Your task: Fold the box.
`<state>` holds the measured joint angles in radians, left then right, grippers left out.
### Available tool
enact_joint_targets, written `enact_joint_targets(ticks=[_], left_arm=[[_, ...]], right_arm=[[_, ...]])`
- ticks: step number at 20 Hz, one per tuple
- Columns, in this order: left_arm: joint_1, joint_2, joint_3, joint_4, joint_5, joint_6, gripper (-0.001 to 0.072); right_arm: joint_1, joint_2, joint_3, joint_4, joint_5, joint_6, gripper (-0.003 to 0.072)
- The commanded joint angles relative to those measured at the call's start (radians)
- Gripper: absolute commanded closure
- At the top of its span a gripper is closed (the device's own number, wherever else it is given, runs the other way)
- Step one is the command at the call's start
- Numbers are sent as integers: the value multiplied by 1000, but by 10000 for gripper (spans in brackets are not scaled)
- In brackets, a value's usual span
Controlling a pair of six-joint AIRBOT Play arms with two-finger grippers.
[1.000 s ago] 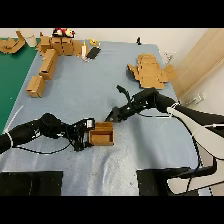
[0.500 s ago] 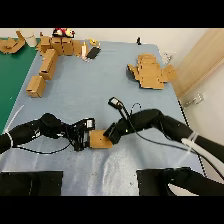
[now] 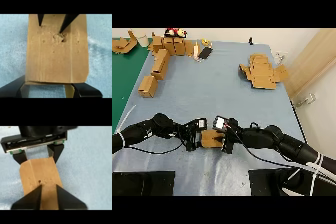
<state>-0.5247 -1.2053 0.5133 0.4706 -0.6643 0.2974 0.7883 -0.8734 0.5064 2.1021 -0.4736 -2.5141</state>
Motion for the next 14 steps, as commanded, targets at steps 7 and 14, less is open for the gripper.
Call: enact_joint_targets(ticks=[7, 14], left_arm=[[1, 0, 1, 0, 0, 1, 203], [1, 0, 1, 0, 0, 0, 203]], right_arm=[[93, 17, -4, -232, 4, -28, 229], [126, 21, -14, -317, 50, -53, 228]])
